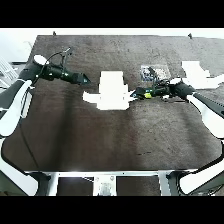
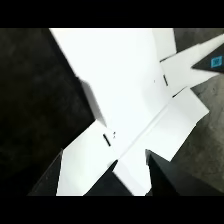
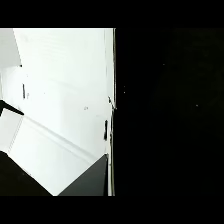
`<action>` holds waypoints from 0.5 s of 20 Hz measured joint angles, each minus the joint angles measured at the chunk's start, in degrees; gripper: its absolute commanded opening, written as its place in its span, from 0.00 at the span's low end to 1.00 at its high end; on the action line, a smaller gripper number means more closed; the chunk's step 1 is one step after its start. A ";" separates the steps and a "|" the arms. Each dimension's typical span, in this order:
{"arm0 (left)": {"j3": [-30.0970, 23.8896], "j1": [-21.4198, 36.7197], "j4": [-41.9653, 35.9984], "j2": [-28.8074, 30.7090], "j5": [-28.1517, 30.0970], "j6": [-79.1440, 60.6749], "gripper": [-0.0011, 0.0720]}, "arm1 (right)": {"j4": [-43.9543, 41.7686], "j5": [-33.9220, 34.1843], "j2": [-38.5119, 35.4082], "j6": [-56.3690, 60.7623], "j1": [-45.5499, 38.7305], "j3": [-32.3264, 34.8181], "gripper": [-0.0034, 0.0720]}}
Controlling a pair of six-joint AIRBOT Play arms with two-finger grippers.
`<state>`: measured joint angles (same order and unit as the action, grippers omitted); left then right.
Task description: Fold the box and place the chain.
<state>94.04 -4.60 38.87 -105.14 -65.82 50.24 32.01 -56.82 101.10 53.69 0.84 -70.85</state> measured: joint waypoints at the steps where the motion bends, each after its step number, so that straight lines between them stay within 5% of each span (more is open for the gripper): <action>1: 1.75 -0.37 1.11 -1.09 -0.59 1.11 0.82 | 0.00 0.09 0.00 -0.02 0.09 0.00 0.05; 10: 21.33 -3.78 5.44 -15.41 -6.82 7.89 0.82 | -0.02 0.48 -0.02 -0.31 0.22 0.00 0.06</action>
<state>115.37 -8.38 44.31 -120.55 -72.64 58.13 31.99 -56.34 101.08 53.39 1.06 -70.85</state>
